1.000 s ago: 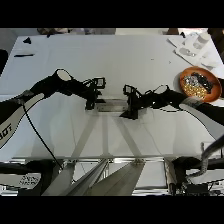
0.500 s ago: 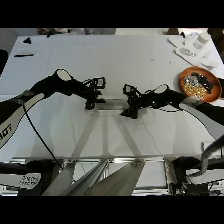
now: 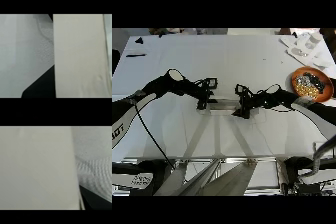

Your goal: Fold the box and place the chain.

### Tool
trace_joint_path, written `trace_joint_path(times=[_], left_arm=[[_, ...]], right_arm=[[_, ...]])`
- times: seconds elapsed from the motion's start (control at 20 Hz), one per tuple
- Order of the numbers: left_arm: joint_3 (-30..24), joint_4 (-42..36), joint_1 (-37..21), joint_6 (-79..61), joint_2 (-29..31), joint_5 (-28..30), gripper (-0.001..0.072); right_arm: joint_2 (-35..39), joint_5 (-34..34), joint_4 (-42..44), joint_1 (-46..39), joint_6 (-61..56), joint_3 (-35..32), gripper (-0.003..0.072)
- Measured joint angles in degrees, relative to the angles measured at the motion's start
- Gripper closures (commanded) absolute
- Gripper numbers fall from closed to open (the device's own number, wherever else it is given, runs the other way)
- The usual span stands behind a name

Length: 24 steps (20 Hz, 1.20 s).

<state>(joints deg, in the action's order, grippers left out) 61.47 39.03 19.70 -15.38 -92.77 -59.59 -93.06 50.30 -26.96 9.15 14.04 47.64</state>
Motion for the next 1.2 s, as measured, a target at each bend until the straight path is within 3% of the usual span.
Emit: trace_joint_path(times=[0.5, 0.55, 0.65, 0.7, 1.0, 1.2], left_arm=[[0.0, -0.02, 0.0, -4.92, 0.0, 0.61, 0.0689], [0.0, -0.15, 0.0, -4.98, 0.0, 0.57, 0.0653], [0.0, -0.63, 0.0, -5.22, 0.0, 0.44, 0.0377], [0.0, -0.92, 0.0, -5.18, 0.0, 0.42, 0.0296], [-0.02, -1.2, -0.09, -3.13, 0.42, 0.72, 0.0293], [-0.02, 0.5, -1.6, 1.9, 3.67, 0.72, 0.0293]], right_arm=[[0.0, 0.04, 0.02, 0.0, -0.02, 0.0, 0.0289], [0.0, 0.04, 0.0, 0.0, -0.02, 0.0, 0.0289], [-0.02, 0.04, 0.0, 0.0, 0.0, 0.0, 0.0289], [0.0, 0.04, 0.0, 0.0, 0.0, 0.0, 0.0289], [0.0, 0.04, 0.0, 0.0, 0.0, 0.0, 0.0289], [-0.02, 0.04, 0.0, 0.0, 0.0, 0.0, 0.0289]])
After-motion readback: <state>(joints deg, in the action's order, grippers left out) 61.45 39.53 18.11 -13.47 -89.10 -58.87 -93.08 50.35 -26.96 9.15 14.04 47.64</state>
